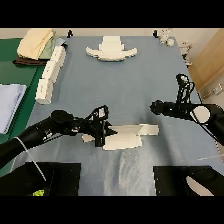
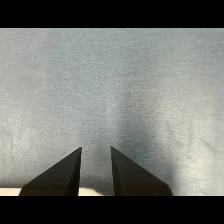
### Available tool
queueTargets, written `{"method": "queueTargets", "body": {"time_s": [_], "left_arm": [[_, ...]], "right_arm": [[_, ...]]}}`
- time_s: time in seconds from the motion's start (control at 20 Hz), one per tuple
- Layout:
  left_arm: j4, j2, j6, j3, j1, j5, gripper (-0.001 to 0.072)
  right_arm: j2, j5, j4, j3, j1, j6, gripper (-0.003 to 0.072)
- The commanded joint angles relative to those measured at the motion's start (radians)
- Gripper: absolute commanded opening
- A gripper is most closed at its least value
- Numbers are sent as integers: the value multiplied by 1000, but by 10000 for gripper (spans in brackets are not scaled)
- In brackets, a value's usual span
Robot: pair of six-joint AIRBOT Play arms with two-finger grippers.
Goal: Fold the box.
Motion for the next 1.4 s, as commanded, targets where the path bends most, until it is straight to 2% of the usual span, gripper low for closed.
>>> {"method": "queueTargets", "body": {"time_s": [0.0,0.3,0.65,0.75,0.85,1.2,1.35], "left_arm": [[-71,0,117,-7,10,-73,14],[-75,-31,131,2,162,-131,14],[-68,-254,70,125,168,-263,14],[-6,-298,33,160,168,-269,14],[42,-313,-5,178,168,-266,14],[66,-325,-61,182,194,-259,14],[65,-325,27,182,205,-376,14]], "right_arm": [[1,4,16,1,0,0,279],[1,8,23,1,0,5,279],[1,7,23,1,0,5,279],[1,7,23,1,0,5,279],[1,7,23,1,0,5,278],[0,7,23,1,0,5,279],[0,7,23,1,0,5,279]]}}
